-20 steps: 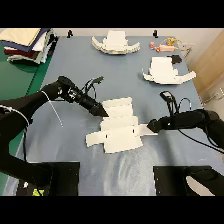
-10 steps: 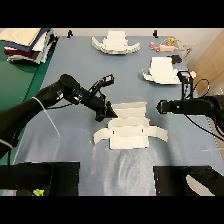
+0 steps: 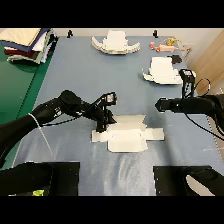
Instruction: Fold the box.
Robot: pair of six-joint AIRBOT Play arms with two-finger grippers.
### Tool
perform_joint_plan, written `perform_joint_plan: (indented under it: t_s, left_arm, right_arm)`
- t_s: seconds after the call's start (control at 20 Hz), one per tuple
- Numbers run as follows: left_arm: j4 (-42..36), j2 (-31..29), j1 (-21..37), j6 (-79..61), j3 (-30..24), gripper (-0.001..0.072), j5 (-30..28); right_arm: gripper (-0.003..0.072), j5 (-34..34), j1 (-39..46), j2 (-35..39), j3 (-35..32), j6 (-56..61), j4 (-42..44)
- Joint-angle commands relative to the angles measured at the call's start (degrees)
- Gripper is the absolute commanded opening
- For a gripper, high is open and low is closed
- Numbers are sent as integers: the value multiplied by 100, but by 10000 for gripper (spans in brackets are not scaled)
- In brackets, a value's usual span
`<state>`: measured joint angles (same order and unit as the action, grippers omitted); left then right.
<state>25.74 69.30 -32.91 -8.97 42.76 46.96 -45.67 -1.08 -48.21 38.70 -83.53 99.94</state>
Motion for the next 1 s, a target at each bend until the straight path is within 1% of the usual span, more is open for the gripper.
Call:
perform_joint_plan:
  t_s: [0.0,0.55,0.65,0.75,0.85,0.95]
  left_arm:
    - [-2,-17,-35,-118,-210,13,-313]
    - [-92,-42,-35,-107,-402,13,-350]
    - [-304,-271,-61,-264,-402,12,-752]
    - [-295,-551,-195,-575,-411,11,-1228]
    - [-297,-776,-450,-721,-518,11,-1729]
    - [-295,-872,-804,-964,-776,11,-2387]
  right_arm:
    - [520,22,-2,-4,-9,11,107]
    - [520,17,-7,-4,-11,11,149]
    - [520,13,-7,-4,-11,9,149]
    - [520,13,-7,-4,-11,11,153]
    - [520,15,-7,-4,-11,11,192]
    - [520,17,-7,-4,-11,11,195]
